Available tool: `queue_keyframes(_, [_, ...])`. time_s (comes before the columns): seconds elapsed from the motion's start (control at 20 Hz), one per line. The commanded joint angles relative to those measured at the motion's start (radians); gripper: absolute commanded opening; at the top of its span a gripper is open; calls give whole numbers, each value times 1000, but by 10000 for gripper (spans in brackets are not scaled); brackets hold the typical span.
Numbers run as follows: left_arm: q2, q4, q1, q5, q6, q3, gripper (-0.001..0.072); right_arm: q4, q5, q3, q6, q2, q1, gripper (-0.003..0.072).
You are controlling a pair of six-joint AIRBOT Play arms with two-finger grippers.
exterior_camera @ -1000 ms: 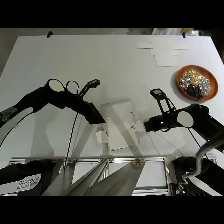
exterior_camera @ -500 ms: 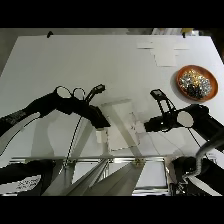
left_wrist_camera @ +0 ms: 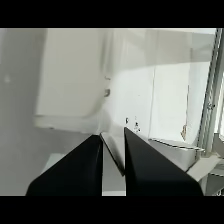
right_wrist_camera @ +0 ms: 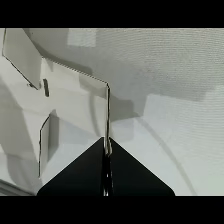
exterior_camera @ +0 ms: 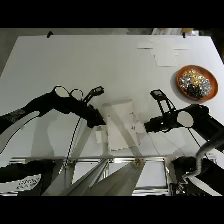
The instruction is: Fold the box and place the chain.
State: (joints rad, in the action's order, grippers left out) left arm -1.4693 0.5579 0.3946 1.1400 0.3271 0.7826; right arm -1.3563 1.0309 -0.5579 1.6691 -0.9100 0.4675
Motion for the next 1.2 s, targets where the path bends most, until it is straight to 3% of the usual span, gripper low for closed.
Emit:
queue_keyframes(0.0, [-1, -58, -2, -18, -115, 0, 128, 1, -1, 0, -2, 1, 1, 20])
queue_keyframes(0.15, [-1, -64, 0, -77, -122, 0, 161, 1, -1, 0, -2, 1, 1, 20])
queue_keyframes(0.25, [-1, -65, 0, -120, -132, 0, 389, 1, -1, 0, -2, 1, 1, 20])
queue_keyframes(0.4, [-19, -80, 0, -116, -143, 0, 392, -2, -6, 0, -2, 1, 1, 20])
queue_keyframes(0.6, [-109, -122, 0, -39, -151, 1, 387, -2, -11, 0, -2, 1, 1, 20])
queue_keyframes(0.65, [-121, -124, 0, -34, -159, 1, 320, -2, -11, 0, -2, 1, 1, 20])
queue_keyframes(0.7, [-125, -124, 0, -32, -169, 1, 169, -2, -11, 0, -2, 1, 1, 20])
queue_keyframes(0.8, [-116, -128, -1, -33, -192, 1, 2, -2, -11, 0, -2, 1, 1, 20])
queue_keyframes(1.05, [-72, -127, 1, -45, -327, 3, 5, 28, -11, -1, -2, 2, 1, 24])
queue_keyframes(1.15, [-48, -128, 1, -45, -408, 3, 5, 51, -1, -9, -2, 5, 1, 172])
